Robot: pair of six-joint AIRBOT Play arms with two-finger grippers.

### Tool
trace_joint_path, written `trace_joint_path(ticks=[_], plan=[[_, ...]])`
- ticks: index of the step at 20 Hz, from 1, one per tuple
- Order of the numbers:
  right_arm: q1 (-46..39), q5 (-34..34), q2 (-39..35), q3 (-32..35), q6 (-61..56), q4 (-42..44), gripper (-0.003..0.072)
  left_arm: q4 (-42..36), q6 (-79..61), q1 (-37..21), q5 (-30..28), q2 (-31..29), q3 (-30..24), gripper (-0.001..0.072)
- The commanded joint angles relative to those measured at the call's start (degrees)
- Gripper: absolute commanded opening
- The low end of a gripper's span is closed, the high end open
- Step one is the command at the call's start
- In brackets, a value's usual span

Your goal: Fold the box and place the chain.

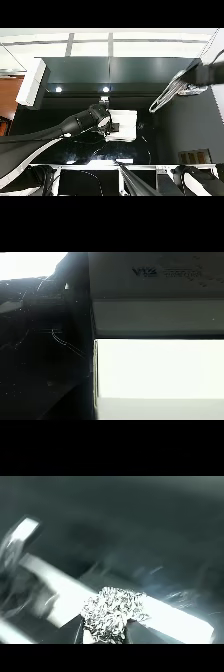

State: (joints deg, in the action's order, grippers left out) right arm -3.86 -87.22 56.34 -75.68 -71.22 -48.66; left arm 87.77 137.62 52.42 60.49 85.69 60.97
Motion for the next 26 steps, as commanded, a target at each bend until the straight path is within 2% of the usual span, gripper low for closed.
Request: trace_joint_path(ticks=[1,7,12,19,24,26], plan=[[6.29,-3.32,-1.73,7.04,1.49,8.59,0.0004,0.04,-0.02,-0.02,0.00,0.04,0.02,0.0026],[14.34,0.92,-1.70,8.46,1.40,17.25,0.0002,0.02,-0.02,-0.02,0.00,0.04,0.02,0.0026],[20.70,5.46,-1.62,10.36,1.14,16.63,0.0003,0.02,-0.02,-0.02,-0.02,0.04,0.02,0.0025],[22.08,10.71,-1.62,20.57,0.02,14.08,0.0005,0.02,-0.02,-0.02,0.00,0.04,0.02,0.0025],[24.09,22.58,-1.51,29.31,-1.33,14.08,0.0006,0.02,-0.02,-0.02,-0.02,0.04,0.02,0.0026],[24.68,24.50,-1.18,31.87,-2.21,12.79,0.0007,0.02,-0.02,-0.02,-0.02,0.04,0.02,0.0026]])
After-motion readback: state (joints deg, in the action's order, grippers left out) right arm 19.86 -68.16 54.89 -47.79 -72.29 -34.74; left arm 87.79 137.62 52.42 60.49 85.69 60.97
